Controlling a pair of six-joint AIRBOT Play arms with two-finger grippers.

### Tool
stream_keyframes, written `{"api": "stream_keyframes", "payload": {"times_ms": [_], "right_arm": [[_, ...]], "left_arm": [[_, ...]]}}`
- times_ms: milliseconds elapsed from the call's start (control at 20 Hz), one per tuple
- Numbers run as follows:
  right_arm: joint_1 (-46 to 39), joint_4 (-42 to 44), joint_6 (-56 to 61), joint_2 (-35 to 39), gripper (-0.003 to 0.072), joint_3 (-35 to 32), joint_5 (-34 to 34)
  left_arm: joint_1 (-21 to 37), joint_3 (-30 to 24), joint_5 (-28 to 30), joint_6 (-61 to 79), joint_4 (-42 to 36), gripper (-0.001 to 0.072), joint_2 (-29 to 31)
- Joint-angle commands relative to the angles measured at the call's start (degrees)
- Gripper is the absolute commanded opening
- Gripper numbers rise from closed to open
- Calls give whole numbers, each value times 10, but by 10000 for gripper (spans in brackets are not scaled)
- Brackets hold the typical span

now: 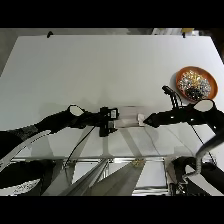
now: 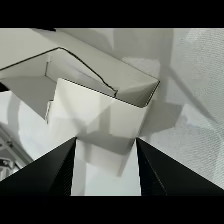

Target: Fold the box and place the chain.

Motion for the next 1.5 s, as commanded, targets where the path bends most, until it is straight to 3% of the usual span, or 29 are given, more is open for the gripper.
{"api": "stream_keyframes", "payload": {"times_ms": [0,150,450,1150,1300,1450], "right_arm": [[40,-16,59,1,423,3,-47],[96,-55,157,1,423,26,-86],[206,-278,447,-25,409,101,-79],[351,-410,659,-128,327,183,-40],[363,-431,687,-147,274,185,-32],[376,-446,715,-165,273,185,-34]], "left_arm": [[0,0,0,0,0,363,0],[0,0,0,0,0,363,0],[0,0,0,0,0,363,0],[0,0,0,0,0,363,0],[0,0,0,0,0,363,0],[0,0,0,0,0,363,0]]}}
